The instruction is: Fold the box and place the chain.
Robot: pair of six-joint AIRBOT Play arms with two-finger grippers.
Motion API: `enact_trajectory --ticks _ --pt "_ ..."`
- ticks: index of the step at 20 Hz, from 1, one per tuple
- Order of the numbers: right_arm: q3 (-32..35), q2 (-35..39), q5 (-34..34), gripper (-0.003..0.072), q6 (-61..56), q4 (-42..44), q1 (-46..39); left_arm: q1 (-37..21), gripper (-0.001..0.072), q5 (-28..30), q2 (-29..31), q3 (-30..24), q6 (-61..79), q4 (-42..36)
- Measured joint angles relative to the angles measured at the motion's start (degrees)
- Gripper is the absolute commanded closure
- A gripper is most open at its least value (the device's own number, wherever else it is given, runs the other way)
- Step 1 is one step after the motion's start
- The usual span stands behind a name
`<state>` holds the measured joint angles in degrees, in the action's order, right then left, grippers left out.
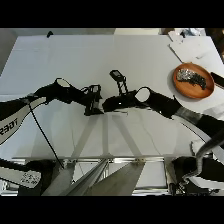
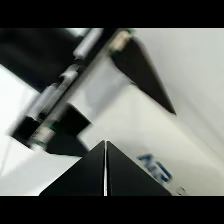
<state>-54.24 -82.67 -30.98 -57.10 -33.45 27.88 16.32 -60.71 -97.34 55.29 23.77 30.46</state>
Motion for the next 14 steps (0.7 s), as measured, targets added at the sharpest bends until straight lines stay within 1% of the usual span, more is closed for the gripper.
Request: enact_trajectory --ticks 4,7,11,14 --pt "0.48 3.54 2.47 0.0679 2.01 1.14 -0.13 0.0 0.0371 -0.15 0.0 0.0 0.2 0.2" --pt "3.1 4.44 3.21 0.0679 2.71 3.67 -0.11 0.0 0.0371 -0.22 0.0 0.0 0.24 0.28" --pt "8.35 3.8 5.16 0.068 3.3 9.38 -0.13 0.0 0.0371 -0.33 0.0 0.0 0.42 0.42" --pt "10.01 2.47 6.08 0.068 3.48 12.07 -0.15 0.0 0.0371 -0.35 0.0 0.0 0.61 0.52"
